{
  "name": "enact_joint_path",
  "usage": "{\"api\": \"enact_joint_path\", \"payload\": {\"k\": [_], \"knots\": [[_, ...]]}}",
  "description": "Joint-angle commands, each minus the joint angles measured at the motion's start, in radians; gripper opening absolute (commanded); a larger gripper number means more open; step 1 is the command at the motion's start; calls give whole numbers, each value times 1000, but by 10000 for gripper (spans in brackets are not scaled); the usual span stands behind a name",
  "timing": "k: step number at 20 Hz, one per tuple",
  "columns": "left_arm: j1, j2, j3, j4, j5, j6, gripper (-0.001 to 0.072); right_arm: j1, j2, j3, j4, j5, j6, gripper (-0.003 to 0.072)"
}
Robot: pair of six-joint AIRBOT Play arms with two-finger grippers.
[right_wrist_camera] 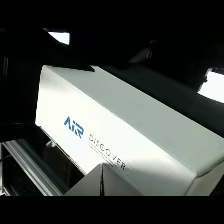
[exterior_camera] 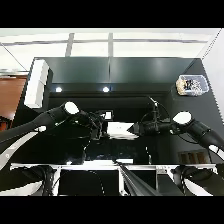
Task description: Fold the box and place the chain.
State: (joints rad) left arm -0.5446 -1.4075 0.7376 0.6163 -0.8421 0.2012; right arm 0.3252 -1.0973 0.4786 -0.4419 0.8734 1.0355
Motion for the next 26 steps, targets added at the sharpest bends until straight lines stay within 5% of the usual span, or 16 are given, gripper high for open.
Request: {"api": "enact_joint_path", "payload": {"k": [1,7,8,9,14,17,21,26], "knots": [[0,0,0,0,0,0,398,0,1,4,-39,-3,10,14],[11,16,0,5,-6,-10,414,-184,164,177,-174,236,0,14],[22,27,0,6,-4,-34,490,-246,211,205,-223,265,20,14],[39,41,0,13,-4,-68,720,-313,256,222,-265,279,39,14],[127,168,2,101,-109,-142,713,-563,351,226,-395,372,45,14],[92,227,11,-5,-107,-142,711,-570,351,217,-423,327,50,14],[-45,119,114,-30,-49,-151,709,-570,350,214,-423,291,50,14],[-125,-84,300,-30,-94,-200,709,-570,350,214,-425,334,50,14]]}}
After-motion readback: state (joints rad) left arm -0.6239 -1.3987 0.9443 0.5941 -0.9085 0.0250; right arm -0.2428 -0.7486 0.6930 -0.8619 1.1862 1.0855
